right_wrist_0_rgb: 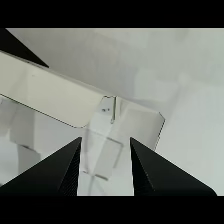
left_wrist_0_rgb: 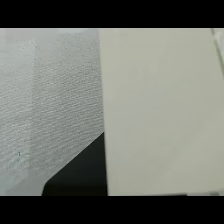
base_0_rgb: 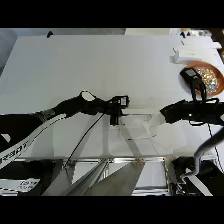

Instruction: Fold the box and place the chain.

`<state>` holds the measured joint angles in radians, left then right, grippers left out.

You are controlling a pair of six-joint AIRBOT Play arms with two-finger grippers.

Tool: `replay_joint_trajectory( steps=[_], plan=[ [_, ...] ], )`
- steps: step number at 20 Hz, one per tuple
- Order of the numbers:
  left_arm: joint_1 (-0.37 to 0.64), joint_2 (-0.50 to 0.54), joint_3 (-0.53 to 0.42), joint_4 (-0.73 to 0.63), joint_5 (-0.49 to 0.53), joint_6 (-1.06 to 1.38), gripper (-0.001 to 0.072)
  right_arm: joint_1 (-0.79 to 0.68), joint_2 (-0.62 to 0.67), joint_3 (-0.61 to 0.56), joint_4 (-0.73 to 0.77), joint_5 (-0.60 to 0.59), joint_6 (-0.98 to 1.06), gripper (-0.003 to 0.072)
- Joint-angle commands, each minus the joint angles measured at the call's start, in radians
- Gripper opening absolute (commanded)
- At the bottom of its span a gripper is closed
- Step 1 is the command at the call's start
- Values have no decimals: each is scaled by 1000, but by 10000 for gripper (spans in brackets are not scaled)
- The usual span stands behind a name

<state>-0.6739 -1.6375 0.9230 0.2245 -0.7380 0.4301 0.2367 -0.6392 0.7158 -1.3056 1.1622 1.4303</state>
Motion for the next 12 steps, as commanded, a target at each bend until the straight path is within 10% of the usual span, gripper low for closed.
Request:
replay_joint_trajectory(
  steps=[1, 3, 5, 12],
  plan=[
    [-1, 0, 0, 1, 2, 0, 11, 0, 1, 0, 0, 10, -28, 340],
    [-1, 0, 0, 0, 2, 0, 11, 0, 1, 0, 0, 38, -81, 299],
    [-1, 0, 0, 0, 1, 0, 11, 0, 1, -1, 5, 90, -143, 22],
    [-1, 0, 0, 0, 1, 0, 11, 8, -2, -192, 233, 119, -685, 20]
  ],
)
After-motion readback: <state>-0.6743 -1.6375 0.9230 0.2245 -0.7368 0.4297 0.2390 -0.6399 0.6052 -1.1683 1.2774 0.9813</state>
